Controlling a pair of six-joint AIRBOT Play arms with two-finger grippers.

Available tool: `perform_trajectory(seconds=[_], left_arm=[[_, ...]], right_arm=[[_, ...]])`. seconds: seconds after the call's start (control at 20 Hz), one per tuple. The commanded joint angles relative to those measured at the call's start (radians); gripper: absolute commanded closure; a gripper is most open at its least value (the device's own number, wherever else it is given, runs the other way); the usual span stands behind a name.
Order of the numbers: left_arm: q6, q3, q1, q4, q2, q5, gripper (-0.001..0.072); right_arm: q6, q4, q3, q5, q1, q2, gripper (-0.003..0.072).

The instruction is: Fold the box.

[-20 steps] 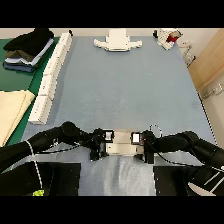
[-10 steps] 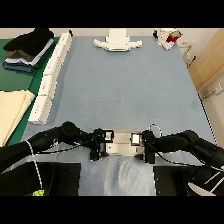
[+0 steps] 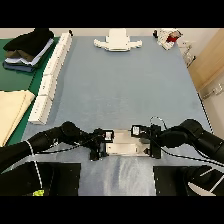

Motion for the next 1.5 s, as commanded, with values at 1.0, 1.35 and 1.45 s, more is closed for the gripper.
perform_trajectory(seconds=[1.0,1.35,1.45], left_arm=[[0.000,0.000,-0.001,0.000,0.000,0.000,0.0356],[0.000,0.000,-0.001,0.000,0.000,0.000,0.0356],[0.000,0.000,-0.001,0.000,0.000,0.000,0.0356]], right_arm=[[0.930,-0.296,0.160,-0.400,0.001,0.001,0.0613],[0.947,0.090,0.157,-0.383,0.001,0.078,0.0682],[0.949,0.198,0.157,-0.357,0.002,0.128,0.0682]])
